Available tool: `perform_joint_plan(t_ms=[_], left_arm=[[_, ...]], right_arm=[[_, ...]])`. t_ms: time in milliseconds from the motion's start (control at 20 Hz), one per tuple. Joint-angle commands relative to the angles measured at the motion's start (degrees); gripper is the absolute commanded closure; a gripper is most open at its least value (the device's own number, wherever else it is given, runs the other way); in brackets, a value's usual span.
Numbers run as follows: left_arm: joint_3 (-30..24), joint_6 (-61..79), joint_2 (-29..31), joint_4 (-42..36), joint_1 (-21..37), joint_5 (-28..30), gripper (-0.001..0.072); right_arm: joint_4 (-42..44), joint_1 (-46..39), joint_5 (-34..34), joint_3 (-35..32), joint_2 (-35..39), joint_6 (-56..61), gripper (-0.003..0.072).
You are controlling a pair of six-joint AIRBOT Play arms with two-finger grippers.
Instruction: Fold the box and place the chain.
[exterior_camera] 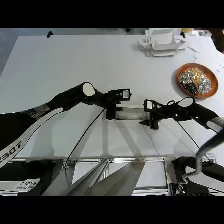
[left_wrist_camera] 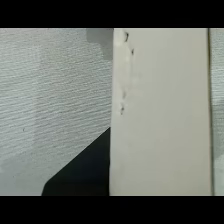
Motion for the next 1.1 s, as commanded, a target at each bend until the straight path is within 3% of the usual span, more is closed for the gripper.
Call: perform_joint_plan(t_ms=[0,100,150,200,250,350,400,500,600,700,750,800,850,1050], left_arm=[[0.0,0.0,1.0,0.0,0.1,-0.7,0.0701],[0.0,0.0,2.8,1.3,0.1,-0.7,0.0699],[0.0,0.0,3.7,2.6,0.1,-0.6,0.0646],[0.0,0.0,4.5,3.7,0.1,-0.7,0.0495],[0.0,-0.1,5.4,4.7,0.2,-0.7,0.0291],[0.0,-2.7,6.9,6.9,0.3,-0.7,0.0055],[0.0,-4.8,7.7,8.9,0.5,-0.8,0.0018],[0.0,-9.8,9.7,14.2,0.5,-2.5,0.0017],[0.0,-13.0,12.4,19.7,0.5,-5.6,0.0021],[0.0,-14.0,16.0,21.1,0.4,-7.5,0.0152],[0.0,-15.3,18.1,21.1,0.4,-7.6,0.0285],[0.0,-16.5,20.1,21.0,0.4,-7.7,0.0568],[0.0,-16.6,21.7,20.9,0.4,-8.5,0.07],[0.0,-16.8,23.0,17.2,-0.3,-15.4,0.0708]], right_arm=[[0.0,0.0,0.0,0.0,0.0,0.0,0.0305],[0.0,0.0,0.0,0.0,0.0,0.0,0.0305],[0.0,0.0,0.0,0.0,0.0,0.0,0.0305],[0.0,0.0,0.0,0.0,0.0,0.0,0.0305],[0.0,0.0,0.1,0.0,0.0,0.0,0.0305],[0.0,0.0,0.0,0.0,0.0,0.0,0.0305],[0.0,0.0,0.0,0.0,0.0,0.0,0.0305],[0.0,0.0,0.0,0.0,0.0,0.0,0.0305],[0.0,0.0,0.0,0.0,0.0,0.0,0.0305],[0.0,0.0,0.0,0.0,0.0,0.0,0.0305],[0.0,0.0,0.0,0.0,0.0,0.0,0.0305],[0.0,0.0,0.0,0.0,0.0,0.0,0.0305],[0.0,0.0,0.0,0.0,0.0,0.0,0.0305],[0.0,0.0,0.0,0.0,0.0,0.0,0.0305]])
